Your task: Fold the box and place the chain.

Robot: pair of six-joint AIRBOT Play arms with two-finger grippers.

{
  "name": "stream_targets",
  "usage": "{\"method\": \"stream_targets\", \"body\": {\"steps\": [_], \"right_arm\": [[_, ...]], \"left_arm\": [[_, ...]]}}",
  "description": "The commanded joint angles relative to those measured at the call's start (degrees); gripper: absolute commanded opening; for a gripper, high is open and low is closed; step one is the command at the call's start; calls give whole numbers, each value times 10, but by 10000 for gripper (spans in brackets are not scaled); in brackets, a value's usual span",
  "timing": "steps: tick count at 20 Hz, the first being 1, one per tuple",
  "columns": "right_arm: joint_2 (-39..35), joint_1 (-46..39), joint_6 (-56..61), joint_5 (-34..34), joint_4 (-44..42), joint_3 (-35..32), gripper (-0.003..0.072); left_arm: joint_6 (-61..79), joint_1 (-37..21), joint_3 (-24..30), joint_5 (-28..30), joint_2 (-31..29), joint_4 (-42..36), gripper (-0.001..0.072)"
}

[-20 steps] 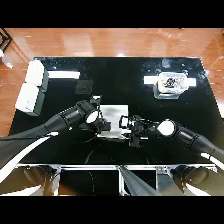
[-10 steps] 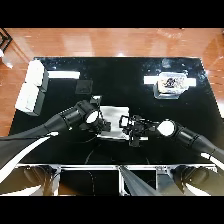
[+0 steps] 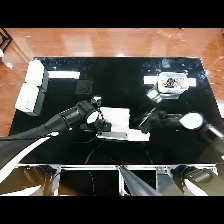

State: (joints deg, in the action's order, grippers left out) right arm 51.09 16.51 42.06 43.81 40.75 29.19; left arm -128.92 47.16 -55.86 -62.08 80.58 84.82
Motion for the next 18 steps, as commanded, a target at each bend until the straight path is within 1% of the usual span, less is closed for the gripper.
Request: {"method": "stream_targets", "body": {"steps": [1, 3, 4, 8, 11, 16, 18], "right_arm": [[-36, -163, 203, 118, 2, 0, 20], [-35, -234, 269, 162, 5, -13, 19], [-35, -250, 283, 181, 7, -26, 19], [-17, -243, 332, 209, 65, -77, 20], [1, -224, 346, 203, 65, -89, 20], [41, -177, 378, 165, 63, -89, 19], [62, -151, 379, 156, 43, -89, 20]], "left_arm": [[-1, 0, 0, 2, 0, 2, 22], [-1, 0, 0, 6, 1, 2, 22], [-1, 0, 0, 6, 2, 2, 22], [-1, 0, 0, 7, 4, 18, 22], [-1, -3, 0, 7, 8, 15, 22], [-1, -3, 0, 5, 14, 15, 22], [-1, -3, 0, 5, 14, 15, 22]]}}
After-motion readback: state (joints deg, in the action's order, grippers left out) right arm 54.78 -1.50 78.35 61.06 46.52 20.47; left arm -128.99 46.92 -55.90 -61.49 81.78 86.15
